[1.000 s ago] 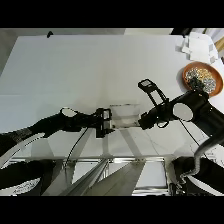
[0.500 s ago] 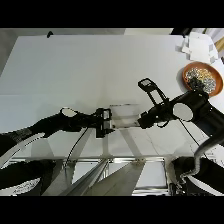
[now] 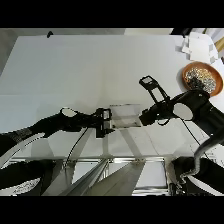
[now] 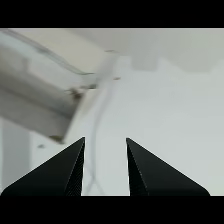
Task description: Fold the box and place the chain.
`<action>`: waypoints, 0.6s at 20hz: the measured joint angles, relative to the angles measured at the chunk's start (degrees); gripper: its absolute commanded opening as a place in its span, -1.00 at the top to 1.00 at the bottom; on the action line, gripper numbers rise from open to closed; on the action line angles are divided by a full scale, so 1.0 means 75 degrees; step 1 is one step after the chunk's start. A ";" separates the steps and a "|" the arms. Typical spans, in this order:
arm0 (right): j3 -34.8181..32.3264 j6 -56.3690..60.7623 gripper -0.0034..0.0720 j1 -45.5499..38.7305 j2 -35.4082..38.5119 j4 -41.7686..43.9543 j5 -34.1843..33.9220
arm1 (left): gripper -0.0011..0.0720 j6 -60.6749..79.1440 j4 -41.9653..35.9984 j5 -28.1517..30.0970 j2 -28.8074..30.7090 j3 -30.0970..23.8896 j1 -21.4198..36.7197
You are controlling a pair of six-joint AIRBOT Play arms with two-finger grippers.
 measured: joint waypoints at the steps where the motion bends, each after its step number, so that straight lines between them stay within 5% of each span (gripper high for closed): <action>1: 0.0003 0.0061 0.13 -0.0312 0.0000 -0.0163 -0.0006 | 0.78 0.0003 0.0000 0.0000 0.0000 0.0000 0.0000; 12: 0.0522 -0.0283 0.13 -0.5336 -0.0452 -0.0612 -0.0673 | 0.78 0.0000 0.0000 -0.0003 0.0000 0.0000 0.0000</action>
